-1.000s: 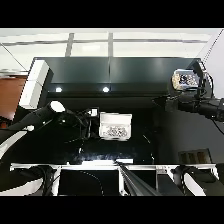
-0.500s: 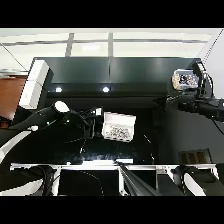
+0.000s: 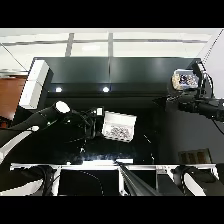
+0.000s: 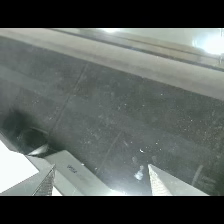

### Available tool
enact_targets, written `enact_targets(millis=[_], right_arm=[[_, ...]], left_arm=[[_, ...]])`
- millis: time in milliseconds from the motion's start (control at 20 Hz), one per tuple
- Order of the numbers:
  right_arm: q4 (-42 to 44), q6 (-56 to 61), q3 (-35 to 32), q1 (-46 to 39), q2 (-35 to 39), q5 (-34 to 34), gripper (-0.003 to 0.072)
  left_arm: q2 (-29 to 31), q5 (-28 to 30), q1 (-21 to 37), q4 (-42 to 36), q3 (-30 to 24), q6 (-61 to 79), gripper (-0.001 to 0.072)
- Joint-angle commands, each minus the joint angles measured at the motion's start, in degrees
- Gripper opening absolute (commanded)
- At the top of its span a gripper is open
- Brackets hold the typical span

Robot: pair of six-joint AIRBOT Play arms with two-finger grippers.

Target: Fold the box and place the chain.

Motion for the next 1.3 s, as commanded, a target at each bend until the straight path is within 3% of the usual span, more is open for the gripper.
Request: enact_targets(millis=[0, 300, 700, 1100, 1250], right_arm=[[0.00, 0.00, 0.02, 0.00, 0.02, 0.02, 0.0663], [0.02, 0.02, 0.02, 0.00, 0.02, 0.04, 0.0663], [0.02, 0.04, 0.02, 0.00, 0.04, 0.09, 0.0663], [0.02, 0.52, 0.02, 0.00, 0.04, 0.33, 0.0663], [0.02, 1.14, 0.02, 0.00, 0.02, 0.48, 0.0663]], left_arm=[[-0.04, -2.93, -0.17, 0.20, 0.04, 1.66, 0.0707], [0.09, -3.98, -0.79, 1.97, 0.11, 1.92, 0.0708], [0.24, 2.03, -2.69, 1.42, 0.11, -1.70, 0.0709], [0.68, 1.03, -3.30, 2.01, 0.11, -1.73, 0.0709], [3.52, 0.46, -3.30, 3.98, 0.11, -5.73, 0.0709]])
